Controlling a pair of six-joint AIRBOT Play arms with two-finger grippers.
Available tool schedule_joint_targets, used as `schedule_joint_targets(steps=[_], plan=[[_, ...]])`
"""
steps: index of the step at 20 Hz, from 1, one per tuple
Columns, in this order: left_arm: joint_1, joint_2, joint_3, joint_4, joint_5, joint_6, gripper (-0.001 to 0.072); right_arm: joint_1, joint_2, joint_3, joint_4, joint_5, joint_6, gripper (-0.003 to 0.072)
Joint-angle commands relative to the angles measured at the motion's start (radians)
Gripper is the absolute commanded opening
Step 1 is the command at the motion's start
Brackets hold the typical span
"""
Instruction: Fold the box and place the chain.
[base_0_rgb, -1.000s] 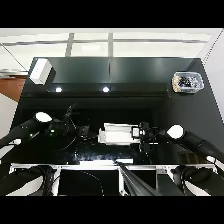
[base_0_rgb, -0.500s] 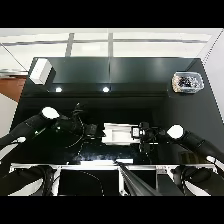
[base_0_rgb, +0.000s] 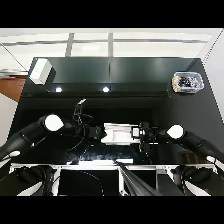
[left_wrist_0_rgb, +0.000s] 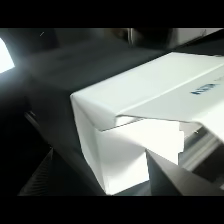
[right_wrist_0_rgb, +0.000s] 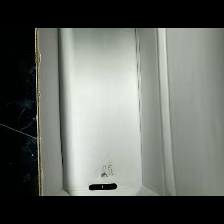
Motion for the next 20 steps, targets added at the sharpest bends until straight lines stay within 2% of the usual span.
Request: schedule_joint_targets(steps=[1, 5, 7, 15, 20], plan=[[-0.146, 0.026, -0.001, 0.189, 0.180, -0.167, 0.0707, 0.000, -0.001, 0.000, 0.000, 0.000, 0.000, 0.0319], [-0.253, 0.005, -0.001, 0.462, 0.195, -0.455, 0.0707, 0.000, -0.001, 0.000, 0.000, 0.000, 0.000, 0.0319], [-0.278, 0.005, 0.000, 0.553, 0.199, -0.536, 0.0707, 0.000, -0.001, 0.000, 0.000, 0.000, 0.000, 0.0319], [-0.294, -0.022, 0.037, 0.581, 0.189, -0.598, 0.0701, 0.000, -0.001, 0.000, 0.000, 0.000, 0.000, 0.0319], [-0.327, -0.139, 0.165, 0.595, -0.002, -0.648, 0.0685, 0.000, -0.001, 0.000, 0.000, 0.000, 0.000, 0.0320]])
